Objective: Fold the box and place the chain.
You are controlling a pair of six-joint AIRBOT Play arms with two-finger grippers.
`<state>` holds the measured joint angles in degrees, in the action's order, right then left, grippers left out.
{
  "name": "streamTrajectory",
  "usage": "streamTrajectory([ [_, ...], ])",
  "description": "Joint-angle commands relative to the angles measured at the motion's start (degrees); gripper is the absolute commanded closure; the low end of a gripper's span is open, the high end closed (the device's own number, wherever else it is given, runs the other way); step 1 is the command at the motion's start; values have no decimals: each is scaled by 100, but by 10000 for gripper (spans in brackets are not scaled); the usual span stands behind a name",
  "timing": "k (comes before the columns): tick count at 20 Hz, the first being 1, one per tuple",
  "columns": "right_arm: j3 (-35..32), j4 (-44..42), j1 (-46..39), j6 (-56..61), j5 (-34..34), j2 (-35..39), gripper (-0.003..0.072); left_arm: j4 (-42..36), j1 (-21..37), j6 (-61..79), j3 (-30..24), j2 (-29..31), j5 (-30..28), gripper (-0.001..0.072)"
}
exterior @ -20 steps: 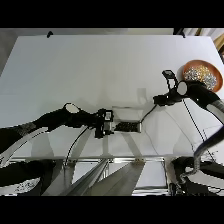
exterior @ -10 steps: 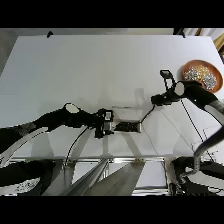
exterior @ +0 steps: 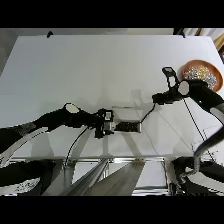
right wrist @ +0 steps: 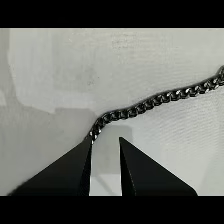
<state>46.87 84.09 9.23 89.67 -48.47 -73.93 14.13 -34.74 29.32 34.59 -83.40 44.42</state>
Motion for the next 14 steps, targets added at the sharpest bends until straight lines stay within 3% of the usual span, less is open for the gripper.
streamTrajectory([
  [1, 4, -57, 7, 4, -9, -26, 517, 0, 2, 0, 0, 0, 0, 436],
  [14, 2, -201, 284, -17, -184, -452, 516, 0, 2, 0, 2, 0, -2, 436],
])
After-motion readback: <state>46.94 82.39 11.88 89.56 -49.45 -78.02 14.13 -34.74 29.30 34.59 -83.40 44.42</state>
